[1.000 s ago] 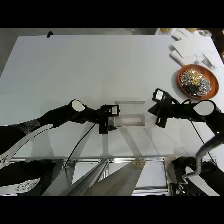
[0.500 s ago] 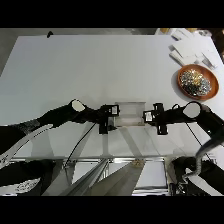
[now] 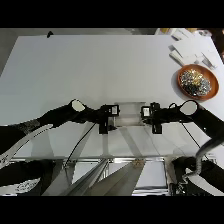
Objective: Fold the box and place the chain.
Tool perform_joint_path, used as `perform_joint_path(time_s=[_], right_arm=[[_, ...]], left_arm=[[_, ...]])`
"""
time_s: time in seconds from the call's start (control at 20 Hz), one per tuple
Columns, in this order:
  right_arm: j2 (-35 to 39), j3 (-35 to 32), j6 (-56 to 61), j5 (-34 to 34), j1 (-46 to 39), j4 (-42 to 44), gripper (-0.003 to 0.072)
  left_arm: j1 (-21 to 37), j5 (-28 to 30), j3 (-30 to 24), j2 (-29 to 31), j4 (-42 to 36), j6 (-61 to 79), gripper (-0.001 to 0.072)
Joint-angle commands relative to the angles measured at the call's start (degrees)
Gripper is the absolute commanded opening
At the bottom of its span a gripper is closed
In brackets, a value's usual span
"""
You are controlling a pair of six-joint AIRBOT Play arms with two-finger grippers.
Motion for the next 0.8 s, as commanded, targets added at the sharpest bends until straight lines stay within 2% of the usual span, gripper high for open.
perform_joint_path(time_s=[0.0,0.05,0.15,0.2,0.3,0.35,0.4,0.45,0.5,0.55,0.75], right_arm=[[-1.64,-0.04,-0.09,-0.48,0.07,6.16,0.0088],[-2.16,-0.09,-0.09,-0.48,0.07,6.4,0.0129],[-2.51,-0.24,-0.07,-0.55,0.07,6.4,0.0343],[-2.51,-0.31,-0.07,-0.55,0.07,6.4,0.0407],[-2.47,-0.31,0.04,-0.42,0.07,6.38,0.042],[-2.12,-0.31,0.63,-0.24,0.07,5.99,0.0414],[-1.09,-0.31,1.62,-0.24,0.07,4.9,0.0374],[0.66,-0.31,4.59,-0.26,0.02,3.06,0.0247],[2.75,-0.31,9.7,-0.09,-0.11,0.55,0.0054],[5.51,-0.31,16.7,-0.48,-0.11,-2.78,0.0017],[14.78,-0.24,34.23,-0.87,-0.11,-8.72,0.0017]], left_arm=[[-0.02,0.02,-0.02,0.04,0.02,0.0,0.0322],[-0.02,0.02,-0.02,0.04,0.02,0.0,0.0322],[-0.02,0.02,-0.02,0.04,0.02,0.0,0.0322],[-0.02,0.02,-0.02,0.04,0.0,0.02,0.0322],[-0.02,0.02,-0.02,0.04,0.0,0.0,0.0322],[-0.02,0.02,-0.02,0.04,0.0,0.0,0.0322],[-0.02,0.02,-0.02,0.04,0.02,0.0,0.0322],[-0.02,0.02,-0.02,0.04,0.02,0.0,0.0322],[-0.02,0.04,-0.02,0.04,0.02,0.0,0.0322],[-0.02,0.02,-0.02,0.04,0.0,0.0,0.0322],[-0.02,0.02,-0.02,0.04,0.0,0.0,0.0322]])
